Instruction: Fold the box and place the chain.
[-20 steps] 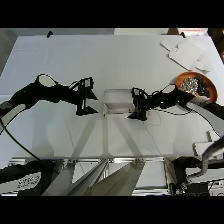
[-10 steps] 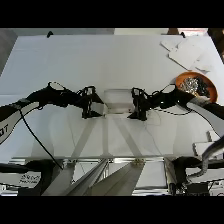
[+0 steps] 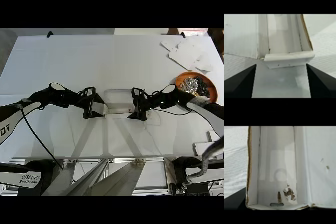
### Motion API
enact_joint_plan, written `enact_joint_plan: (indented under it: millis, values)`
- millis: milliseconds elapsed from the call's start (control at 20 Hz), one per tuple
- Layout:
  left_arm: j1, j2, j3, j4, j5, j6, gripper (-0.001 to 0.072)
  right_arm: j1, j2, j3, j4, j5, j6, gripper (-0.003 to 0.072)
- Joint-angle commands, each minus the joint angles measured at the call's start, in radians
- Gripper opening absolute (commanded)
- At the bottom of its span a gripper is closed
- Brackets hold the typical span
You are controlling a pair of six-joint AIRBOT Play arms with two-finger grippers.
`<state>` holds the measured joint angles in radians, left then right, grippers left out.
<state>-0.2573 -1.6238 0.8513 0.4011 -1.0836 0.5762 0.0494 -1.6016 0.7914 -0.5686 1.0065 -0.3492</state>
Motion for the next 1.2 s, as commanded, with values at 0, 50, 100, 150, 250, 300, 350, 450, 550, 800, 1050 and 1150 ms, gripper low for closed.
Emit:
enact_joint_plan:
  millis: [0, 50, 100, 150, 250, 300, 350, 450, 550, 800, 1050, 1150]
  values:
    - [-0.005, 0.001, 0.0, -0.005, -0.005, 0.002, 0.0704, -0.001, 0.001, 0.001, 0.0, 0.0, 0.0, 0.0459]
    - [-0.013, 0.001, 0.0, -0.005, -0.006, 0.003, 0.0704, -0.001, 0.001, 0.001, 0.0, 0.0, 0.0, 0.0459]
    - [-0.023, 0.001, 0.0, -0.005, -0.005, 0.003, 0.0704, -0.001, 0.001, 0.001, 0.0, 0.0, 0.0, 0.0459]
    - [-0.035, 0.001, 0.0, -0.005, -0.004, 0.003, 0.0703, -0.001, 0.001, 0.001, 0.0, 0.0, 0.0, 0.0459]
    - [-0.059, 0.001, 0.0, -0.005, 0.02, 0.002, 0.07, -0.001, 0.001, 0.001, 0.0, 0.0, 0.0, 0.0459]
    - [-0.07, 0.0, 0.0, -0.007, 0.046, 0.0, 0.0699, -0.001, 0.001, 0.001, 0.0, 0.0, 0.0, 0.0459]
    - [-0.079, 0.0, 0.0, -0.014, 0.068, 0.0, 0.0699, -0.001, 0.001, 0.001, 0.0, 0.0, 0.0, 0.0459]
    - [-0.102, 0.0, 0.0, -0.052, 0.103, -0.001, 0.0698, -0.001, 0.001, 0.001, 0.0, 0.0, 0.0, 0.0459]
    - [-0.127, -0.004, 0.0, -0.051, 0.149, -0.036, 0.0696, -0.001, 0.001, 0.001, 0.0, 0.0, 0.0, 0.0459]
    - [-0.15, -0.002, 0.0, -0.042, 0.205, -0.068, 0.0691, -0.001, 0.001, 0.001, 0.0, 0.0, 0.0, 0.0459]
    - [-0.146, -0.002, 0.0, -0.049, 0.203, -0.068, 0.0495, -0.001, 0.001, 0.001, 0.0, 0.0, 0.0, 0.0459]
    - [-0.146, -0.002, 0.0, -0.048, 0.202, -0.068, 0.032, -0.001, 0.001, 0.001, 0.0, 0.0, 0.0, 0.0459]
